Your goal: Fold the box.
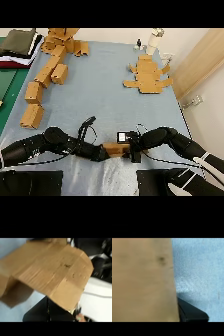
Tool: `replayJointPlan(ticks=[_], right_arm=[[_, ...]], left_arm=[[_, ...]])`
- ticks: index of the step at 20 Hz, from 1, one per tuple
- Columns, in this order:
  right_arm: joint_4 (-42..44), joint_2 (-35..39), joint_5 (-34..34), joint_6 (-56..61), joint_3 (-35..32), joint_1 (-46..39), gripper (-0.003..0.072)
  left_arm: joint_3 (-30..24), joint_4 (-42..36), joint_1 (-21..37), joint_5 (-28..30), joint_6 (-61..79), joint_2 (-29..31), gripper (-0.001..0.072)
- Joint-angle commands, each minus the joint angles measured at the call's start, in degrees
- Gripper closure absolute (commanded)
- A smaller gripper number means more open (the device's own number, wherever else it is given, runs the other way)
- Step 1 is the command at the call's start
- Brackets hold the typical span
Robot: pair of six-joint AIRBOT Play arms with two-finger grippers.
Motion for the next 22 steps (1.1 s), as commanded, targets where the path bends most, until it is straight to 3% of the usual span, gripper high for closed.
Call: replayJointPlan(ticks=[1,6,11,15,22], right_arm=[[0.0,0.0,0.0,0.0,0.0,0.0,0.0186],[0.0,0.0,0.0,0.0,0.0,0.0,0.0187],[0.0,0.0,0.0,0.0,0.0,0.0,0.0186],[0.0,0.0,0.0,0.0,0.0,0.0,0.0186],[0.0,0.0,0.0,0.0,0.0,0.0,0.0186]], left_arm=[[-0.2,-15.3,0.4,10.5,11.6,-1.2,0.0700],[-0.2,-18.8,3.5,18.3,18.3,-1.8,0.0700],[0.4,-15.8,4.0,18.5,19.2,-5.7,0.0702],[1.2,-14.1,4.0,15.0,17.5,-8.9,0.0703],[2.0,3.6,4.1,15.0,2.7,-8.9,0.0703]])
